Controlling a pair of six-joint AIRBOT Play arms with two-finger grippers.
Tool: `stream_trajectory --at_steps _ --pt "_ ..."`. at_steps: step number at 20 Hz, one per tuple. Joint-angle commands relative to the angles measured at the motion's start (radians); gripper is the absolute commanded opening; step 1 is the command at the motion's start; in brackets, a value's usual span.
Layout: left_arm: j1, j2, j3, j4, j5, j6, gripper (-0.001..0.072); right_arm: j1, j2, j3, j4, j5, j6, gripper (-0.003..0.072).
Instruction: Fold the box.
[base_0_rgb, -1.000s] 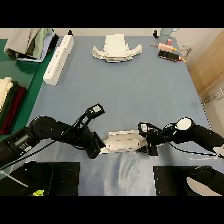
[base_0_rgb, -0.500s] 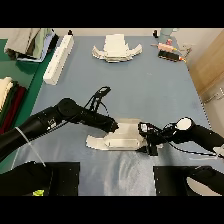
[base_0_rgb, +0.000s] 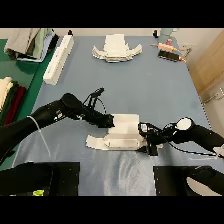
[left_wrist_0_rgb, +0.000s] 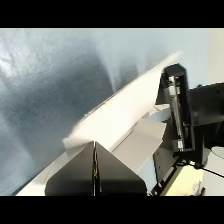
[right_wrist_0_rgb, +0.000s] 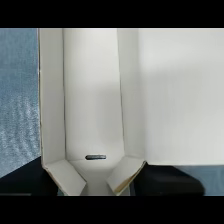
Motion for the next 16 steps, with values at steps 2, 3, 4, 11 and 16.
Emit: stream_trajectory --at_steps 2,3,4,11,16 --pt "-0.012 -0.11 0.001 -0.062 -0.088 0.055 0.0019 0.0 0.0 0.0 0.0 0.0 0.0 0.0601" --pt "-0.017 -0.12 0.001 -0.068 -0.091 0.058 0.0019 0.0 0.0 0.0 0.0 0.0 0.0 0.0601" --pt "-0.023 -0.124 0.001 -0.071 -0.086 0.063 0.0019 0.0 0.0 0.0 0.0 0.0 0.0 0.0601" --pt "-0.002 -0.053 0.028 -0.08 -0.085 0.197 0.0018 0.0 0.0 0.0 0.0 0.0 0.0 0.0601" --pt "0.05 0.202 0.03 0.093 -0.121 0.204 0.0018 0.0 0.0 0.0 0.0 0.0 0.0 0.0601"
